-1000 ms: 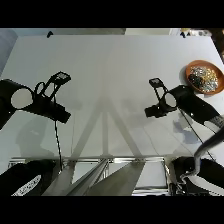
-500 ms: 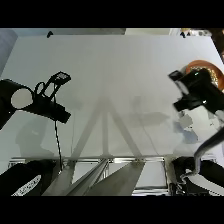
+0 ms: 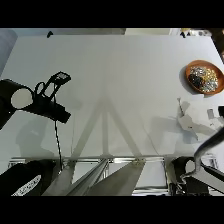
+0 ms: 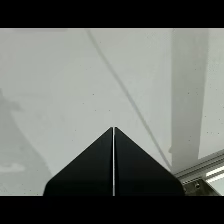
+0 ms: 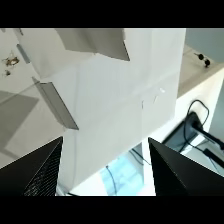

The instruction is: Fold the box and place the chain.

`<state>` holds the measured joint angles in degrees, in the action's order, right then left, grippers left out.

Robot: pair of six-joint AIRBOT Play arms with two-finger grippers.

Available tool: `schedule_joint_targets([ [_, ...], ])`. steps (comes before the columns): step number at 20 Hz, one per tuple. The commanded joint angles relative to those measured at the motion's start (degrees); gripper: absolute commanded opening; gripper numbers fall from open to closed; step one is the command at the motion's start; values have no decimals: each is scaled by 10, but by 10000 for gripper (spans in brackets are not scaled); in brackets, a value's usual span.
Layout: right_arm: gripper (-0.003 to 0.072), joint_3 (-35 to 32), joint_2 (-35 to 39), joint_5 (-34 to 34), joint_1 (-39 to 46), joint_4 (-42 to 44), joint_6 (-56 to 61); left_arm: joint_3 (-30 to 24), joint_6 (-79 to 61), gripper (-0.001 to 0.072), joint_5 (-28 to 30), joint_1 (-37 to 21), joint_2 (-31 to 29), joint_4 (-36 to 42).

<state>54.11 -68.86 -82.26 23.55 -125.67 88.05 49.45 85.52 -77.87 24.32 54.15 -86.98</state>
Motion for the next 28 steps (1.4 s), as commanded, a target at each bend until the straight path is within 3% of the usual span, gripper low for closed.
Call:
schedule_joint_targets([
  [1, 576, 0, -9, 70, 72, 26, -47, 0, 0, 10, 0, -1, 0, 0],
  [7, 570, 2, -78, 127, 80, 23, -72, 0, 0, 10, 0, -1, 0, 0],
  [8, 531, 2, -89, 136, 80, 20, -72, 0, 0, 10, 0, -1, 0, 0],
  [11, 518, 3, -117, 166, 80, 15, -74, 0, 0, 10, 0, -1, 0, 0],
  [12, 490, 3, -123, 179, 80, 14, -74, 0, 0, 10, 0, -1, 0, 0],
  [13, 409, 3, -128, 191, 80, 14, -74, 0, 0, 10, 0, -1, 0, 0],
  [16, 366, 3, -141, 202, 80, 14, -72, 0, 0, 10, 0, -1, 0, 0],
  [17, 315, 3, -146, 201, 80, 14, -69, 0, 0, 10, 0, -1, 0, 0],
  [19, 145, 3, -151, 195, 80, 15, -69, 0, 0, 10, 0, -1, 0, 0],
  [21, 41, 3, -151, 189, 80, 16, -69, 0, 0, 10, 0, -1, 0, 0],
  [25, 19, 3, -148, 145, 78, 19, -69, 0, 0, 10, 0, -1, 0, 0],
  [28, 18, 3, -116, 135, 55, 84, -95, 0, 0, 10, 0, -1, 0, 0],
])
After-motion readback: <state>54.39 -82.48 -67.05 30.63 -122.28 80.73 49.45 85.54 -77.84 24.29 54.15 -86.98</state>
